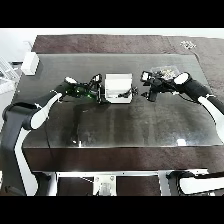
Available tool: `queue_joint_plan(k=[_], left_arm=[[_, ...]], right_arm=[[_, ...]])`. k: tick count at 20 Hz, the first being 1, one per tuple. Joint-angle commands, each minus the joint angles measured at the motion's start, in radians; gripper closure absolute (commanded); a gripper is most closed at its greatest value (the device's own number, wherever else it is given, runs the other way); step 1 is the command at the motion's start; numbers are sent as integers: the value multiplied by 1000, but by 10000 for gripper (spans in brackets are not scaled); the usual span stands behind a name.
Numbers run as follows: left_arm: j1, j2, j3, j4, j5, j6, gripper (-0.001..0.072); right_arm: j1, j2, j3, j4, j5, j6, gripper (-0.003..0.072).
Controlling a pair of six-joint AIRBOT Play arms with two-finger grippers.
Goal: Fold the box and place the chain.
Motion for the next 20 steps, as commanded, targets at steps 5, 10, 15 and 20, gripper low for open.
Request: queue_joint_plan(k=[5, 10, 15, 20], left_arm=[[1, 0, 0, 0, 0, 0, 226], [1, 0, 0, 0, 0, 0, 226], [1, 0, 0, 0, -2, 0, 226], [1, 0, 0, -1, -4, 0, 226]], right_arm=[[-17, -116, -3, 229, 98, -348, 83], [-16, -139, 3, 425, 102, -464, 83], [2, -188, 40, 430, 113, -455, 83], [13, -216, 67, 427, 105, -452, 86]])
